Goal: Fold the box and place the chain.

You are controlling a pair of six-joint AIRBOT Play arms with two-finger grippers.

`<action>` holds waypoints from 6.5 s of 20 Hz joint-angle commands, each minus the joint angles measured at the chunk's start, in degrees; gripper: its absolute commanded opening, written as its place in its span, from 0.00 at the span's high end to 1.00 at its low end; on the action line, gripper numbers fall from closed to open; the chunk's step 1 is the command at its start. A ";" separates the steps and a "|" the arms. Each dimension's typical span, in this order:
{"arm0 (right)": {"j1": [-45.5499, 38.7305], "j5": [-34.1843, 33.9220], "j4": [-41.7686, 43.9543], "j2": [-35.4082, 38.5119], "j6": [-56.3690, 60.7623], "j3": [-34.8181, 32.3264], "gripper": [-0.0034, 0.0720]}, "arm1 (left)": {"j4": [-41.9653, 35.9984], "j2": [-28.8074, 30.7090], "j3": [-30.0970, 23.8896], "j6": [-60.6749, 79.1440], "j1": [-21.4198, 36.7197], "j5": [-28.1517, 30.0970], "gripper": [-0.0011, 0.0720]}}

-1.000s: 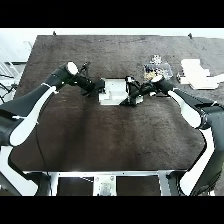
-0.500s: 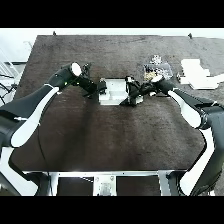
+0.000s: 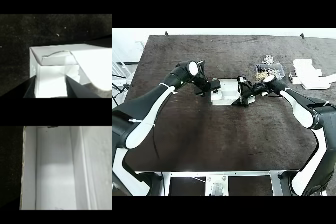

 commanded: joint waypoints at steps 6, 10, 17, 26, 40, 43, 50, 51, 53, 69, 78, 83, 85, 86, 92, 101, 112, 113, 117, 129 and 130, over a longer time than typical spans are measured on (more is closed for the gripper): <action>0.04 0.00 0.02 0.02 0.00 0.00 0.18 | 1.14 -0.90 0.52 -2.21 -1.31 -0.28 0.40; 0.04 0.02 0.02 0.02 0.02 -0.02 0.18 | 1.99 -1.33 0.52 -2.54 -1.77 0.55 0.40; 0.04 0.02 0.02 0.02 0.00 -0.02 0.18 | 4.55 -3.15 2.25 -3.91 -1.77 -1.14 0.41; 0.04 0.02 0.02 0.02 0.00 -0.02 0.18 | 10.01 -10.78 16.31 -5.49 -3.30 -13.86 0.41; 0.04 0.02 0.02 0.02 0.02 -0.02 0.18 | 14.91 -11.41 16.50 -7.98 -3.32 -16.55 0.41; 0.04 0.02 0.02 0.02 0.00 -0.02 0.18 | 16.33 -14.25 20.79 -7.34 -3.87 -20.92 0.41; 0.04 0.02 0.02 0.02 0.00 -0.02 0.18 | 18.93 -16.94 24.65 -6.19 -5.46 -22.69 0.41; 0.04 0.02 0.02 0.02 0.00 -0.02 0.18 | 18.97 -16.94 24.65 -5.55 -5.46 -22.14 0.41; 0.04 0.02 0.02 0.02 0.02 -0.02 0.18 | 19.34 -16.94 24.65 -5.16 -5.46 -21.31 0.41; 0.04 0.02 0.02 0.02 0.02 -0.02 0.18 | 19.06 -18.01 24.65 -4.96 -5.46 -21.40 0.41; 0.04 0.02 0.02 0.02 0.00 -0.02 0.18 | 19.08 -18.10 24.65 -4.76 -5.44 -21.49 0.62; 0.04 0.02 0.02 0.02 0.00 -0.02 0.18 | 18.36 -18.75 24.63 -2.97 -5.44 -21.35 0.96; 0.04 0.02 0.02 0.02 0.00 -0.02 0.18 | 18.23 -18.73 24.63 -2.80 -5.44 -20.98 0.96; 0.04 0.02 0.02 0.02 0.00 -0.02 0.18 | 18.21 -18.71 24.65 -2.89 -5.44 -20.79 0.96; 0.04 0.02 0.02 0.02 0.00 -0.02 0.18 | 13.33 -18.01 24.70 -2.95 -4.61 -19.39 0.47; 0.04 0.00 0.02 0.02 0.00 -0.02 0.18 | 12.61 -13.88 24.52 2.23 -2.78 -22.29 0.05; 0.04 0.02 0.02 0.02 0.02 -0.02 0.18 | 5.70 -1.86 23.76 36.85 4.63 -21.44 0.05; 0.04 0.02 0.02 0.02 0.02 -0.02 0.18 | 2.14 -1.03 23.41 41.18 5.40 -20.41 0.16; 0.04 0.02 0.02 0.02 0.02 -0.02 0.18 | -5.88 0.72 21.57 55.87 8.74 -17.84 0.33; 0.04 0.02 0.02 0.02 0.00 -0.02 0.18 | -17.11 0.72 17.53 77.11 11.28 -11.23 0.80; 0.04 0.02 0.02 0.02 0.00 -0.02 0.18 | -18.58 0.72 17.53 78.68 11.28 -13.27 0.85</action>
